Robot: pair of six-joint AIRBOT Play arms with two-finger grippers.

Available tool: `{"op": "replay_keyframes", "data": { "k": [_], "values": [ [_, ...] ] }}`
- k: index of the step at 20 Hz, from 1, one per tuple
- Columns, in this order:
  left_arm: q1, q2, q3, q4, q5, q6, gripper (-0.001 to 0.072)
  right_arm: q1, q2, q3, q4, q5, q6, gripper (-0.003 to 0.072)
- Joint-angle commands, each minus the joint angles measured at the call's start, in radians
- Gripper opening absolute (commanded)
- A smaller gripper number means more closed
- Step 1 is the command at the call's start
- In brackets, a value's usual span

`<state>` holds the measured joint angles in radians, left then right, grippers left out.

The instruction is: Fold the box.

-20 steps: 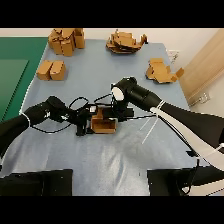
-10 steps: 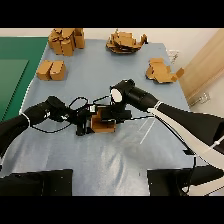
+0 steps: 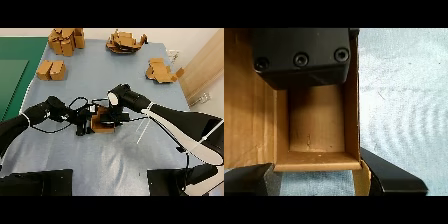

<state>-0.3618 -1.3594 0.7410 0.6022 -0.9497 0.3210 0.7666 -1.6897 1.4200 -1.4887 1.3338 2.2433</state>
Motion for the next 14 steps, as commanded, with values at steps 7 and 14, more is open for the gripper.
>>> {"op": "replay_keyframes", "data": {
  "k": [7,14],
  "values": [
    [0.000,0.001,0.000,0.000,-0.001,0.000,0.0116,0.020,-0.005,-0.001,-0.024,0.001,0.022,0.0003],
    [0.000,0.001,0.000,0.000,-0.004,0.000,0.0117,0.058,-0.005,0.002,-0.095,0.024,0.069,0.0003]
  ]
}}
